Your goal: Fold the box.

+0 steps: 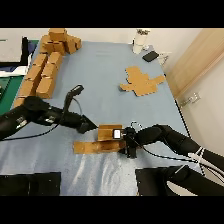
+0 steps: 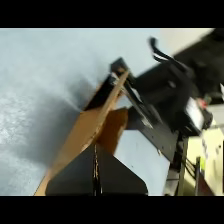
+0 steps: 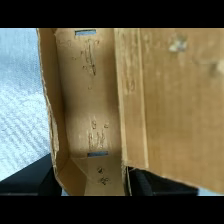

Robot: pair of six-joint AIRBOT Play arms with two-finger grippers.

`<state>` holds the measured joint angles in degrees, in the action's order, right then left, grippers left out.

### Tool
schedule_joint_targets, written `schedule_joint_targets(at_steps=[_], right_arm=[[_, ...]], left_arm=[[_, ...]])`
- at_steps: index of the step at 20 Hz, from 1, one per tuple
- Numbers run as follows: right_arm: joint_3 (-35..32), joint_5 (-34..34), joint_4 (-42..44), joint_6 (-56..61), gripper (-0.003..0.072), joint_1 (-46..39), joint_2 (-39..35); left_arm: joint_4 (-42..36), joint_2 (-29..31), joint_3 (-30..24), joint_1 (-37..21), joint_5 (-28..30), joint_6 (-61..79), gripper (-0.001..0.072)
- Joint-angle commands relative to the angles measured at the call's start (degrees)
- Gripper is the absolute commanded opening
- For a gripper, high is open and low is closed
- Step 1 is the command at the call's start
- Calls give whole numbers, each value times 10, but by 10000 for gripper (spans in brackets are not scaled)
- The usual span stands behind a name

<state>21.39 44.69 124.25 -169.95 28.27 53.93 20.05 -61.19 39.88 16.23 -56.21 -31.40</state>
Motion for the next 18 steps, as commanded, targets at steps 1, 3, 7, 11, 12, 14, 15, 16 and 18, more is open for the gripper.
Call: schedule_joint_targets(at_steps=[1, 3, 7, 11, 12, 14, 15, 16, 18], right_arm=[[0, 0, 0, 0, 500, 1, 0], [0, 0, 0, 0, 500, 1, 0], [0, -1, 0, 0, 500, 1, 0], [0, 0, -4, 0, 501, 0, 0], [0, 0, -4, 0, 501, 0, 0], [0, 0, -4, 0, 500, 0, 0], [0, 0, -4, 0, 501, 0, 0], [0, 0, -4, 0, 501, 0, 0], [0, 0, -4, 0, 501, 0, 0]], left_arm=[[0, 90, -42, -23, -67, 126, 7], [13, 137, -68, -20, -70, 180, 9], [48, 205, -110, -45, -38, 297, 330], [47, 208, -196, -36, 64, 391, 661], [49, 207, -212, -19, 81, 408, 661], [43, 187, -222, 17, 115, 415, 661], [42, 170, -221, 33, 134, 415, 661], [39, 153, -219, 46, 151, 415, 662], [39, 118, -212, 70, 163, 415, 661]])
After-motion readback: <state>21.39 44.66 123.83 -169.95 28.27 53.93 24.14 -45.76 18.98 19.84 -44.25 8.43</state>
